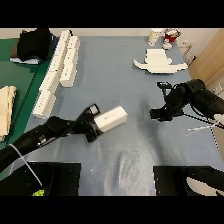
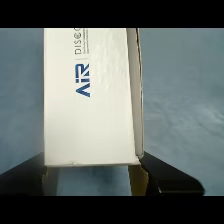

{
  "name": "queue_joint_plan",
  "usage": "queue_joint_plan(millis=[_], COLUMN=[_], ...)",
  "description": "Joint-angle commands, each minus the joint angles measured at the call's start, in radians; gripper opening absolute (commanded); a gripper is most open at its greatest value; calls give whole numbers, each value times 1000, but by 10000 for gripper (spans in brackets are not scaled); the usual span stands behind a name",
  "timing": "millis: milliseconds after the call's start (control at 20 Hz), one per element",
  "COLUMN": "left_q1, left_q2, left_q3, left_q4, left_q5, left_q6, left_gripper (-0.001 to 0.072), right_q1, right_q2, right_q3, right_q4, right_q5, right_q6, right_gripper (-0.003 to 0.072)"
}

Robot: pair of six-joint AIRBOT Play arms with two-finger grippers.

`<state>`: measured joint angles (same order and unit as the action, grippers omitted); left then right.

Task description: Fold the box.

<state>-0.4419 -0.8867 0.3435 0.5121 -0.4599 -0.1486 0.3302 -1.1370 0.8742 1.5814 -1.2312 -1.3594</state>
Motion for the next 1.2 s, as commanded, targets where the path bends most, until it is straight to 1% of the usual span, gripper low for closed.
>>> queue_joint_plan(millis=[0, 50, 150, 200, 300, 400, 500, 750, 850, 950, 1150], left_q1=[269, 353, 485, 532, 577, 579, 579, 579, 578, 571, 539], left_q2=[80, 79, 62, 43, -11, -92, -180, -387, -462, -523, -591], left_q3=[0, 0, 1, 1, 8, 40, 99, 292, 373, 447, 550], left_q4=[263, 325, 347, 342, 341, 341, 341, 341, 341, 341, 341], left_q5=[14, 14, 38, 59, 85, 115, 134, 182, 177, 165, 172], left_q6=[-435, -506, -534, -534, -533, -533, -533, -608, -608, -608, -609], left_gripper=[454, 454, 454, 455, 454, 454, 454, 454, 454, 454, 454], right_q1=[0, 0, 0, 0, 0, 0, 0, 0, 0, 0, 0], right_q2=[-1, -1, -1, -1, -1, -1, -1, -1, -1, -1, -1], right_q3=[1, 1, 1, 1, 1, 1, 1, 1, 1, 1, 1], right_q4=[1, 1, 1, 1, 1, 1, 1, 1, 1, 1, 1], right_q5=[0, -1, 0, 0, 0, 0, 0, 0, 0, 0, 0], right_q6=[0, 1, 1, 1, 0, 0, 1, 1, 1, 1, 0], right_gripper=[17, 17, 17, 17, 17, 18, 17, 17, 17, 18, 17])
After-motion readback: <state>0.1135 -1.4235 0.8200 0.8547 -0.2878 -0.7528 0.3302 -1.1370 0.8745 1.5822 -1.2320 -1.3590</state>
